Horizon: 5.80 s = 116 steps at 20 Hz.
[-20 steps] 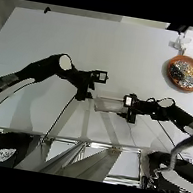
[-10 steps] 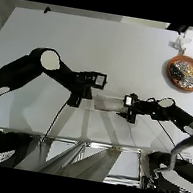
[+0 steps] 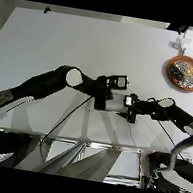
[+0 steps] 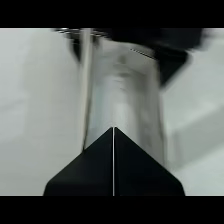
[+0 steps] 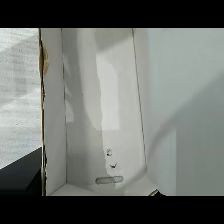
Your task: Fold the box and place the chain.
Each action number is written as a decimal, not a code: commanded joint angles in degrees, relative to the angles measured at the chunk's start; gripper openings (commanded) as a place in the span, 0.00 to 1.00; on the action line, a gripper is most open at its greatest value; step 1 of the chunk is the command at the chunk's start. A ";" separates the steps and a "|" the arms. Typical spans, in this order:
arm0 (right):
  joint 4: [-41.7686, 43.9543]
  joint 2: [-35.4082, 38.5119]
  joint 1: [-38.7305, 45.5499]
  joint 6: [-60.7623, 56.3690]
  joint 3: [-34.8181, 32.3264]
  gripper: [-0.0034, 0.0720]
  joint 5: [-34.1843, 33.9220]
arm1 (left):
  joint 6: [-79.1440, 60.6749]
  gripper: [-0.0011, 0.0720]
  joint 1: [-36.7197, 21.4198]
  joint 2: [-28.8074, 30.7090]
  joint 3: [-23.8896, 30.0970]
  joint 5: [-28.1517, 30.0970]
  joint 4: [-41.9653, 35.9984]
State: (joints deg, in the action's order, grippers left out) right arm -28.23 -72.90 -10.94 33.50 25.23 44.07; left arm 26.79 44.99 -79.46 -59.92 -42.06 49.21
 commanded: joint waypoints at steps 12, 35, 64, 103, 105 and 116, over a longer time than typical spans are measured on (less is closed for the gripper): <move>0.00 0.04 0.00 0.00 0.00 0.58 0.07 | 19.74 0.02 -3.48 -8.35 -0.04 12.70 -0.31; 0.00 0.04 0.00 0.00 0.00 0.58 0.07 | -4.90 0.19 -9.29 3.10 13.88 -10.58 11.41; 0.00 0.04 0.00 0.00 0.00 0.58 0.04 | -26.40 0.10 -5.25 0.35 13.86 4.44 -0.68; 0.00 0.04 0.00 0.00 0.00 0.58 0.04 | 48.15 0.02 -19.28 4.63 21.44 -7.15 -2.10; 0.00 0.04 0.00 0.00 0.00 0.58 0.07 | 48.15 0.02 -18.18 3.04 21.44 -5.29 -3.19; 0.00 0.04 -0.02 0.00 0.00 0.58 0.04 | 43.23 0.03 -14.78 1.09 18.97 -3.15 -11.08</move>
State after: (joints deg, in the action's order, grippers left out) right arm -28.25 -72.90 -10.92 33.50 25.23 44.12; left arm 71.90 29.34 -78.22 -39.64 -45.23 40.73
